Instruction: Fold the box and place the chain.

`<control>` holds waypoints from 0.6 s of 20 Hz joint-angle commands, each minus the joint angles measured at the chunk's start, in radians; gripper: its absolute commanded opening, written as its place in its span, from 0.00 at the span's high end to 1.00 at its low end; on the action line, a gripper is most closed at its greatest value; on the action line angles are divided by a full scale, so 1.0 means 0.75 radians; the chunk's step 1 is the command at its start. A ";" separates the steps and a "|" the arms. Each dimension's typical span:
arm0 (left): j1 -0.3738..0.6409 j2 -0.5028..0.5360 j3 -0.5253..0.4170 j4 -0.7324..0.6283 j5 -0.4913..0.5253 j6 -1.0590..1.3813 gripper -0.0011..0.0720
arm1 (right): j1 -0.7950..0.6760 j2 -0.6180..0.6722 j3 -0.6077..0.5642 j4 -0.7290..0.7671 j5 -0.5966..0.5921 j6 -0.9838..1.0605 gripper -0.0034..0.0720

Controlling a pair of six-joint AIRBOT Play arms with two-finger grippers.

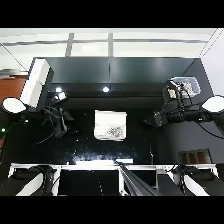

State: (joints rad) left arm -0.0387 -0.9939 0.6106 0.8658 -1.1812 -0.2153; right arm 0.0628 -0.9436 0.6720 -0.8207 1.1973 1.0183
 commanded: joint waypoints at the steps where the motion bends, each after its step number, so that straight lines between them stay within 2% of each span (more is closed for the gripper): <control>1: -0.086 -0.088 -0.052 -0.110 0.110 0.464 0.03 | 0.000 0.001 -0.001 -0.001 -0.011 0.026 0.17; 5: -0.207 -0.235 -0.034 -0.165 0.149 0.668 0.03 | 0.000 0.001 -0.001 -0.001 -0.021 0.047 0.17; 10: -0.216 -0.403 0.039 -0.303 0.127 0.812 0.03 | 0.000 0.001 -0.001 -0.002 -0.032 0.065 0.17; 12: -0.217 -0.443 0.039 -0.302 0.103 0.832 0.03 | 0.000 0.001 -0.001 -0.003 -0.041 0.064 0.17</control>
State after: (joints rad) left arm -0.1944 -1.2705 0.6281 0.6781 -1.0836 0.3458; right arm 0.0628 -0.9436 0.6720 -0.8219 1.1767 1.0630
